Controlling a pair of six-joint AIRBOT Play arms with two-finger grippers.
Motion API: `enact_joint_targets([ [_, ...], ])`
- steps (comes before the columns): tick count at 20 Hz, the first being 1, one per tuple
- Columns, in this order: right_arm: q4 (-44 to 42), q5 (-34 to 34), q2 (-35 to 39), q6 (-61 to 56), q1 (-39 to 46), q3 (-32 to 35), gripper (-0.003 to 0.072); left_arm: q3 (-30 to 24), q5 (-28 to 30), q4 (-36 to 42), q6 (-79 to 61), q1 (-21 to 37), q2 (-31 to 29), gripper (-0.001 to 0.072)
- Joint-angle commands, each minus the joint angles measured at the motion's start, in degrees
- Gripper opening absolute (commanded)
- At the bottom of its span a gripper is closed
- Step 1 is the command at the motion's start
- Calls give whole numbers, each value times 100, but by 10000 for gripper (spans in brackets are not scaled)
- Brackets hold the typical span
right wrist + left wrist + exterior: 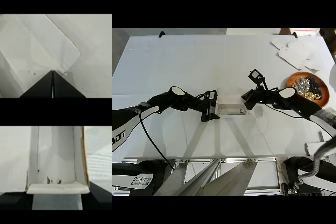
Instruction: Fold the box and place the chain.
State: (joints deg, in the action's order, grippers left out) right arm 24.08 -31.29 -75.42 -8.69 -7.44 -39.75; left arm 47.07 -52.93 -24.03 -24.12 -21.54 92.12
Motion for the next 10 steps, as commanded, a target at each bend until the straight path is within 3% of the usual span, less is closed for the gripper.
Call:
enact_joint_targets([
  [1, 254, -105, 555, -11, -4, -7, 9, 2, 0, 0, -2, 0, -4, 291],
  [3, 841, -173, 1145, -48, -4, -7, 5, 2, 0, 0, -2, 0, -4, 291],
  [6, 1985, -874, 1823, -391, -4, -7, 5, 2, 0, 0, -2, 0, -4, 291],
  [10, 3585, -1591, 1858, -1093, -4, -4, 9, 2, 0, 0, -2, 0, -4, 291],
])
